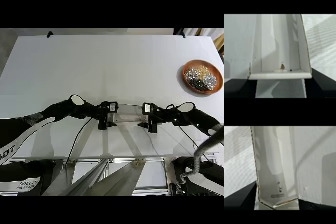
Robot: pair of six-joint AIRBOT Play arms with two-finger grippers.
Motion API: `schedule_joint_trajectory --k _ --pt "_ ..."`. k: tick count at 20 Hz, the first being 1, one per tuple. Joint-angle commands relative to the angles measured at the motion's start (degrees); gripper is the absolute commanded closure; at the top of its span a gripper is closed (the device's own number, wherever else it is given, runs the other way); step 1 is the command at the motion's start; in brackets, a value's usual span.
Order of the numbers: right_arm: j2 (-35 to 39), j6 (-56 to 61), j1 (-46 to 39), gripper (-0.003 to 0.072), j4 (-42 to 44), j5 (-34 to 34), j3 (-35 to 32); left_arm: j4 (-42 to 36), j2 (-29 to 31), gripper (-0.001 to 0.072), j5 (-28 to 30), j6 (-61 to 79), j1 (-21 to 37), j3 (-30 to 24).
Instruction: Fold the box and place the chain.
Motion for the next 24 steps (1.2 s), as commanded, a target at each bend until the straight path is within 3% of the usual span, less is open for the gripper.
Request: schedule_joint_trajectory --k 1,17,18,19,24 --pt "0.0 0.0 0.0 0.0286 0.0 0.0 0.0 0.1 0.0 0.0454 -0.4 0.0 0.0 0.0" --pt "0.0 0.1 0.0 0.0274 0.1 2.0 0.0 0.1 0.0 0.0454 -0.4 0.0 0.0 0.0" --pt "0.0 0.4 0.0 0.0161 0.1 2.3 0.0 0.1 0.0 0.0454 -0.4 0.0 0.0 0.0" --pt "0.0 2.0 0.0 -0.0015 0.1 2.3 0.0 0.1 0.0 0.0454 -0.4 0.0 0.0 0.0" --pt "3.5 13.3 0.0 -0.0015 -8.5 2.4 0.0 0.1 0.0 0.0454 -0.4 0.0 0.0 0.0"
